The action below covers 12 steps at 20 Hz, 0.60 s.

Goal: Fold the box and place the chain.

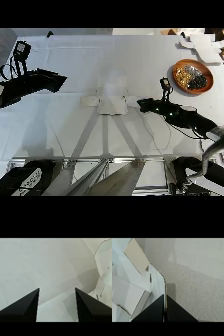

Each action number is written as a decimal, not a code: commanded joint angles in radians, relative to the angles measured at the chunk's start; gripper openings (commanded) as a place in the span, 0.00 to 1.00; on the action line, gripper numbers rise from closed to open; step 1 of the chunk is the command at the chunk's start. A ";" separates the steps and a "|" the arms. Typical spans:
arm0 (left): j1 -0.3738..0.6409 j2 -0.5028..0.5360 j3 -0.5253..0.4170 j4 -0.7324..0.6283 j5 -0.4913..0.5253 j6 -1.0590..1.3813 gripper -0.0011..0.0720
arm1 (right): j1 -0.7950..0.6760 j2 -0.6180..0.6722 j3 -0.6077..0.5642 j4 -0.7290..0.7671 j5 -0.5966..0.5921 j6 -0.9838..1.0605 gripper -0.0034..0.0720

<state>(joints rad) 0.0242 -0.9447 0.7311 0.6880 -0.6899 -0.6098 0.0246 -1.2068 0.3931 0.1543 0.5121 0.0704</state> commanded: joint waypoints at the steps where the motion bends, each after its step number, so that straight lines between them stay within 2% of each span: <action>1: -0.001 0.001 0.001 -0.003 0.000 0.000 0.68 | 0.001 -0.001 -0.001 0.001 0.000 0.000 0.06; 5: -0.001 0.001 0.001 -0.030 -0.013 -0.001 0.68 | 0.001 -0.001 -0.001 0.001 0.000 0.000 0.06; 10: -0.001 0.000 0.001 -0.026 -0.125 -0.006 0.68 | 0.001 -0.001 -0.001 0.001 0.000 0.000 0.06; 11: -0.001 0.000 0.001 -0.026 -0.136 -0.026 0.61 | 0.001 -0.001 -0.001 0.001 0.000 0.000 0.06; 12: -0.001 0.000 0.001 -0.025 -0.146 -0.038 0.45 | 0.001 -0.001 -0.001 0.001 0.000 0.000 0.06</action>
<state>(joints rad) 0.0238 -0.9447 0.7311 0.6636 -0.7883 -0.6231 0.0246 -1.2068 0.3927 0.1551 0.5121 0.0696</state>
